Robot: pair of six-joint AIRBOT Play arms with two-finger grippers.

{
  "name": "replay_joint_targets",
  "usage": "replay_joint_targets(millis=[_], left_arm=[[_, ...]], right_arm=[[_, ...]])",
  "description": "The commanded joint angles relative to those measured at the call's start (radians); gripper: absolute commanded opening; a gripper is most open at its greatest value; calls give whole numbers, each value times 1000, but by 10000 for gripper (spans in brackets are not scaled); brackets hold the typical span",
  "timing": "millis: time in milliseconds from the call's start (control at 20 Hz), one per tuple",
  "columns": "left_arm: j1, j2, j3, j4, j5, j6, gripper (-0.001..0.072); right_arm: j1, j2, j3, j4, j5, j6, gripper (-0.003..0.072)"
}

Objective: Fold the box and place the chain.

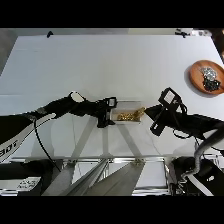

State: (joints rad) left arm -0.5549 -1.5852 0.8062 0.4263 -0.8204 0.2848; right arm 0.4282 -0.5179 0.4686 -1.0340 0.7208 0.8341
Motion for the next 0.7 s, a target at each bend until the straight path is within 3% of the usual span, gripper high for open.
replay_joint_targets(millis=[0, 150, 350, 650], left_arm=[[0, 0, 0, 0, 0, 0, 276], [0, 0, 0, 0, 0, 0, 276], [0, 0, 0, 0, 0, 0, 276], [0, 0, 0, 0, 0, 0, 276]], right_arm=[[1, 26, 1, 134, -6, -5, 7], [49, -23, 1, 204, -63, -23, 7], [180, -187, 1, 193, -249, 55, 8], [195, -414, 1, 197, -384, 169, 12]])
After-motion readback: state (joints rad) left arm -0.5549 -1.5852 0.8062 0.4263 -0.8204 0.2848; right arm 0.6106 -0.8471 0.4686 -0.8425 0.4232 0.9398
